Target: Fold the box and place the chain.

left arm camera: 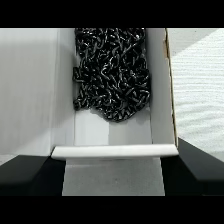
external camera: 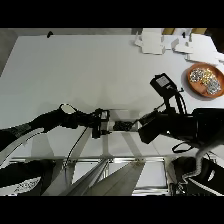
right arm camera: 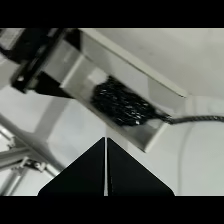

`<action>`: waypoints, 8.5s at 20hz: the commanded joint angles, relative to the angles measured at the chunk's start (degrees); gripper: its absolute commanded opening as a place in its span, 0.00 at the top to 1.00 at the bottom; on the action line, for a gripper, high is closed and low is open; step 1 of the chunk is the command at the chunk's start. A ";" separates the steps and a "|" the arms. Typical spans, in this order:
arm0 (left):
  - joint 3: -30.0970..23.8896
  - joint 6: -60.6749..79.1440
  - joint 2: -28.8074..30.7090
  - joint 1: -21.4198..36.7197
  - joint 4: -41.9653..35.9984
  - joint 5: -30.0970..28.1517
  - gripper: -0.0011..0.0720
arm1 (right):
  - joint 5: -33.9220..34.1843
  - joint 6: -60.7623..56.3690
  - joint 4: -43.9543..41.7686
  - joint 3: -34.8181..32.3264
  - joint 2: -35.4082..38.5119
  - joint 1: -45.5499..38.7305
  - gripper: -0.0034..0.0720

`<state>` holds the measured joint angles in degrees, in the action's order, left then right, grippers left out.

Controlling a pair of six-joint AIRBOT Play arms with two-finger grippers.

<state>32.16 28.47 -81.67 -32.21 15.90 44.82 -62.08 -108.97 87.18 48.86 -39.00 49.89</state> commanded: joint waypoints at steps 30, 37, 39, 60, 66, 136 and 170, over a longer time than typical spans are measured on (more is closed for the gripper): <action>0.00 0.00 0.04 -0.02 0.00 -0.02 0.64 | 7.72 5.84 8.33 -2.69 -38.80 -30.64 0.57; 0.00 0.02 0.04 -0.02 0.00 -0.02 0.64 | 12.22 8.76 0.61 -2.69 -38.80 -30.84 0.74; 0.00 0.00 0.04 -0.02 0.00 -0.02 0.64 | 11.26 8.81 0.85 -2.69 -38.80 -30.84 0.88; 0.00 0.00 0.04 -0.02 0.00 -0.02 0.64 | 3.06 13.44 -15.82 -2.69 -0.44 -7.17 0.93; 0.00 0.00 0.04 -0.02 0.00 -0.02 0.64 | 15.67 13.46 -17.35 -2.69 -0.50 -3.34 0.93; 0.00 0.02 0.04 -0.02 0.00 -0.02 0.64 | 8.07 58.77 -16.09 3.28 -26.49 -7.69 0.93; 0.00 0.00 0.04 -0.02 0.00 -0.02 0.64 | 14.40 66.97 -13.42 -5.31 -21.00 -4.61 0.73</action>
<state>32.16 28.42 -81.67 -32.21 15.88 44.82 -49.08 -41.56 72.51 43.68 -59.96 45.23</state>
